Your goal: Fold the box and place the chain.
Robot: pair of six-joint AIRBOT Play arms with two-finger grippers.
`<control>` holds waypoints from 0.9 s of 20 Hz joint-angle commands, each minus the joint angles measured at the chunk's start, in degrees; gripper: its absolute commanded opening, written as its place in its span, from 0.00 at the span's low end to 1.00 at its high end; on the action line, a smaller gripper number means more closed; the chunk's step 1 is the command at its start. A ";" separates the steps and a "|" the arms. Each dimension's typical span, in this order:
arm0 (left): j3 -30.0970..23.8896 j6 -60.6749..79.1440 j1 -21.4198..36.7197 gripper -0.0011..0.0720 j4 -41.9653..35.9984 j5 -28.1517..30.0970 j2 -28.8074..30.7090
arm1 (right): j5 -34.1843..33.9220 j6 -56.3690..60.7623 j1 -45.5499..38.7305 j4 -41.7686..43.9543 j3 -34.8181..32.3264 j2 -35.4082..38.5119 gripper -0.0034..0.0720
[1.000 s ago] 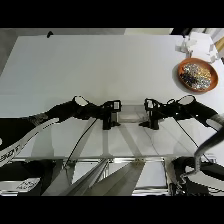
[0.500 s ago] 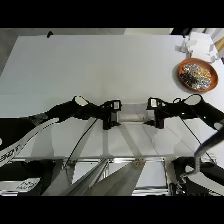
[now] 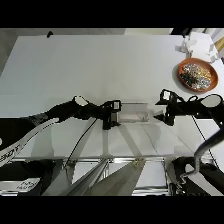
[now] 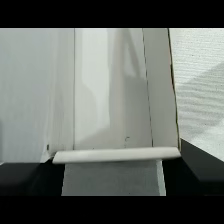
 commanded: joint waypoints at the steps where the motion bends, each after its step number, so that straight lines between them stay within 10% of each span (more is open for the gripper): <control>1: 0.04 0.04 0.04 0.03 0.00 0.00 0.04 | 6.27 1.38 -0.07 11.54 0.04 1.75 0.31; 2: 0.04 0.04 0.04 0.03 0.00 -0.02 0.04 | 7.69 1.40 0.55 14.95 0.04 1.73 0.06; 14: 0.04 0.07 0.04 0.03 0.00 0.00 0.04 | -21.24 12.98 11.69 17.66 0.04 -5.11 0.07; 18: 0.04 0.07 0.04 0.03 0.00 0.00 0.04 | -21.16 17.46 11.69 13.31 0.04 -8.37 0.07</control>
